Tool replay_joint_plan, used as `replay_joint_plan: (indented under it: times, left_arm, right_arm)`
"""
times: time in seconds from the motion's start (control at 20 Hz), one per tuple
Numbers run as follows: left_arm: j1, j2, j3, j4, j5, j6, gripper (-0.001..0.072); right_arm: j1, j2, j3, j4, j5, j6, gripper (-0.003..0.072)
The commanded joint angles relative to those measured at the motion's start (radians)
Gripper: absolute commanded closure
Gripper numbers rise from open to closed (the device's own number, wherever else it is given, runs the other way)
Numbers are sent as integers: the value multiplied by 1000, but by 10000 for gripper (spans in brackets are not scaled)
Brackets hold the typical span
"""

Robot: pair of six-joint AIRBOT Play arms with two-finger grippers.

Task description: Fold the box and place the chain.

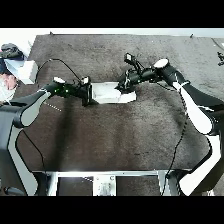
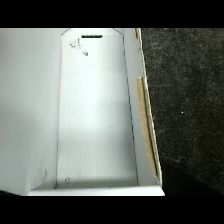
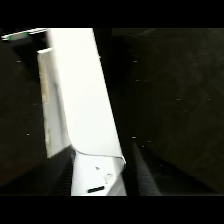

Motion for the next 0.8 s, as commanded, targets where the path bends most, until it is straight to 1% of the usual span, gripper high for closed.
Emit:
replay_joint_plan:
  times: [0.0, 0.1, 0.2, 0.3, 0.35, 0.4, 0.5, 0.75]
  left_arm:
    - [0, -1, 0, 1, 0, 0, 292]
    - [0, 0, 0, 1, 0, 0, 292]
    - [0, -1, 0, 1, 0, 0, 292]
    - [0, -1, 0, 1, 0, 0, 292]
    - [0, -1, 0, 1, 0, 0, 292]
    - [0, 0, 0, 1, 0, 0, 292]
    - [0, 0, 0, 1, 0, 0, 292]
    - [0, 0, 0, 1, 0, 0, 292]
  right_arm:
    - [-33, 1, 0, -23, -28, 40, 253]
    - [-67, 1, 0, -34, 20, 72, 254]
    - [-87, 1, 0, -33, 106, 89, 258]
    - [-84, 0, 0, -27, 196, 89, 496]
    - [-75, 0, 0, -16, 226, 89, 536]
    - [-61, 0, 0, 2, 232, 89, 536]
    - [-24, 0, 0, 35, 191, 77, 536]
    - [49, -2, 0, 43, -89, 16, 536]
